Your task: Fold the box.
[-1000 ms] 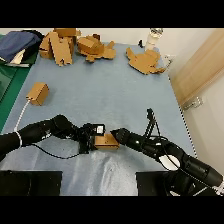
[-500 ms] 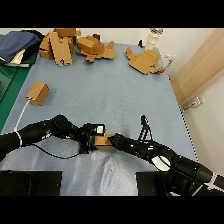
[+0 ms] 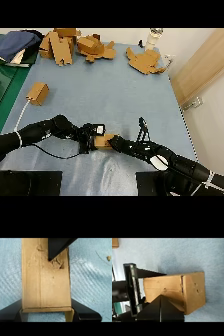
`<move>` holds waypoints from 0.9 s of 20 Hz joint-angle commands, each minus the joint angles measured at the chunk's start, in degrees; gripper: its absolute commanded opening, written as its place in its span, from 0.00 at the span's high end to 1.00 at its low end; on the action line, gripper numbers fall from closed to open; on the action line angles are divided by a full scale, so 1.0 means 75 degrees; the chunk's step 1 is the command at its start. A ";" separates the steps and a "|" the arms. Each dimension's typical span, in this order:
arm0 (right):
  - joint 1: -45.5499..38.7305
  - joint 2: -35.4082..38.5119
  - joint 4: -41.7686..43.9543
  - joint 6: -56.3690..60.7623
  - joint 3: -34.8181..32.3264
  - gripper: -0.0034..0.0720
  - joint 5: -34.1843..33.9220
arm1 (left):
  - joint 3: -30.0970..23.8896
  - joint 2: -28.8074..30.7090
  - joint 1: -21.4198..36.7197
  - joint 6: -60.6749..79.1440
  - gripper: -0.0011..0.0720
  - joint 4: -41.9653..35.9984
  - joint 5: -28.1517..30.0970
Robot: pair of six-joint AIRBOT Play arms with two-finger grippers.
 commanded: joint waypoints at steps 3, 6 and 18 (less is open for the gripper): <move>-0.0009 0.0411 -0.0224 -0.0003 0.0143 0.95 0.0029 | 0.0000 0.0006 0.0000 0.0003 0.75 0.0000 0.0000; -0.0026 0.1005 -0.0446 0.0000 0.0207 0.95 -0.0006 | 0.0000 0.0003 0.0000 0.0003 0.75 0.0000 0.0003; -0.0542 0.1690 -0.0705 -0.0003 0.0230 0.95 -0.0641 | 0.0466 0.0274 0.0032 -0.2932 0.75 0.0577 0.0373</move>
